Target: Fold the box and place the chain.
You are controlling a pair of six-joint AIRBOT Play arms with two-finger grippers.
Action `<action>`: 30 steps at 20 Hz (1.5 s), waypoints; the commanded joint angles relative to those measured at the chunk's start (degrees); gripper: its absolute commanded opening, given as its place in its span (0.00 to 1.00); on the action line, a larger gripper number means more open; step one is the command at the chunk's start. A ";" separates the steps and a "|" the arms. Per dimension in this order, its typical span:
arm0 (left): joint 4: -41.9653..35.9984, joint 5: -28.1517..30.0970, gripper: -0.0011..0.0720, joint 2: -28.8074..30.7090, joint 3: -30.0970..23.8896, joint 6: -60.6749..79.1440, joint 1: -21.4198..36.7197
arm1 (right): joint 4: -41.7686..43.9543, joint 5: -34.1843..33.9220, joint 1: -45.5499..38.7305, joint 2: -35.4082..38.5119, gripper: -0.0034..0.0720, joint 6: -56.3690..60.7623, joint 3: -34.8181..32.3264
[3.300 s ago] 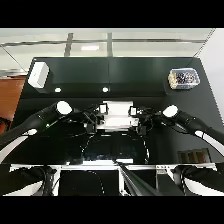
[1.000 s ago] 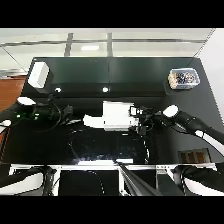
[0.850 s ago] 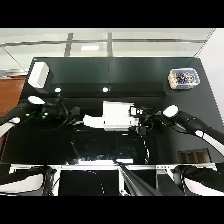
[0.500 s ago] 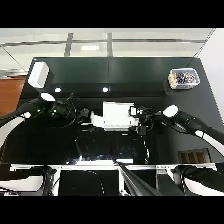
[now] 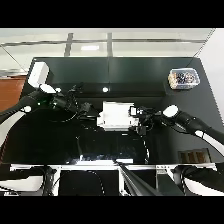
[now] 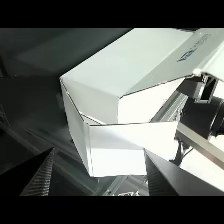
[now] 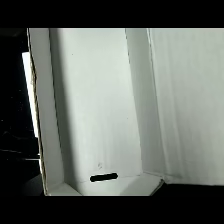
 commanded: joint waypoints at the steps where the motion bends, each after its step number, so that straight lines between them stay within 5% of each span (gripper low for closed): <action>1: 1.20 -0.72 0.86 0.00 0.87 -1.16 -2.23 | 0.00 0.00 0.07 0.04 0.67 0.02 -0.02; 9: 15.15 11.23 0.86 1.68 7.54 -24.02 -12.33 | 0.00 0.00 0.07 0.04 0.67 0.02 -0.02; 11: 16.68 11.56 0.86 1.75 9.40 -26.29 -14.58 | 0.00 0.00 0.07 0.04 0.67 0.02 -0.02; 14: 16.87 11.45 0.68 1.75 10.21 -27.12 -16.79 | 0.00 0.00 0.07 0.04 0.67 0.02 -0.02; 22: 27.78 11.34 0.68 1.66 10.64 -36.50 -20.20 | -0.07 -0.09 0.13 0.04 0.67 0.04 -0.02; 27: 46.56 12.52 0.68 1.33 12.31 -47.45 -26.64 | -0.04 -0.17 0.13 0.04 0.67 0.07 -0.02; 30: 48.92 12.22 0.68 0.48 12.41 -48.89 -28.61 | -0.04 -0.17 0.15 0.04 0.67 0.07 -0.02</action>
